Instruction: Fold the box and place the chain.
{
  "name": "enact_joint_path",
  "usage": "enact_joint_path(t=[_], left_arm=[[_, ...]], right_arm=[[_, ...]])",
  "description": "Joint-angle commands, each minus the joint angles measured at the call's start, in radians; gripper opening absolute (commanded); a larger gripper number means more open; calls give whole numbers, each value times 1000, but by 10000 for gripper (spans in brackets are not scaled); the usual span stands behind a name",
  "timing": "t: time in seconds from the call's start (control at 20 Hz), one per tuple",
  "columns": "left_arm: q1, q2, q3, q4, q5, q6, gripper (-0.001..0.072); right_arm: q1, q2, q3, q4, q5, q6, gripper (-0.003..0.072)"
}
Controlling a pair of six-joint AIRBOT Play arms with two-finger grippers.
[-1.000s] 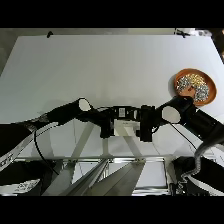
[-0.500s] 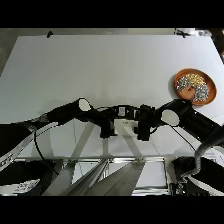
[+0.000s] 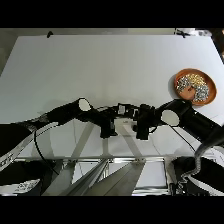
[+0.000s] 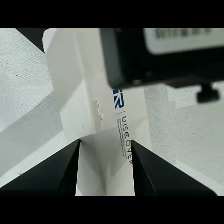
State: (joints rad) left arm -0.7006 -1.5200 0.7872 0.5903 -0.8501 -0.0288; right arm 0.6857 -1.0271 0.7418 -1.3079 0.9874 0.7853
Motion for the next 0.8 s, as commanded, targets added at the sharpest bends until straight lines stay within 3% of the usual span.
enact_joint_path(t=[0.0, 0.75], left_arm=[[1, 1, 0, 1, 0, 2, 211], [1, 1, 0, 1, 0, 2, 211]], right_arm=[[0, 1, 0, -10, -26, 4, 310], [0, 32, -6, -30, -28, 54, 307]])
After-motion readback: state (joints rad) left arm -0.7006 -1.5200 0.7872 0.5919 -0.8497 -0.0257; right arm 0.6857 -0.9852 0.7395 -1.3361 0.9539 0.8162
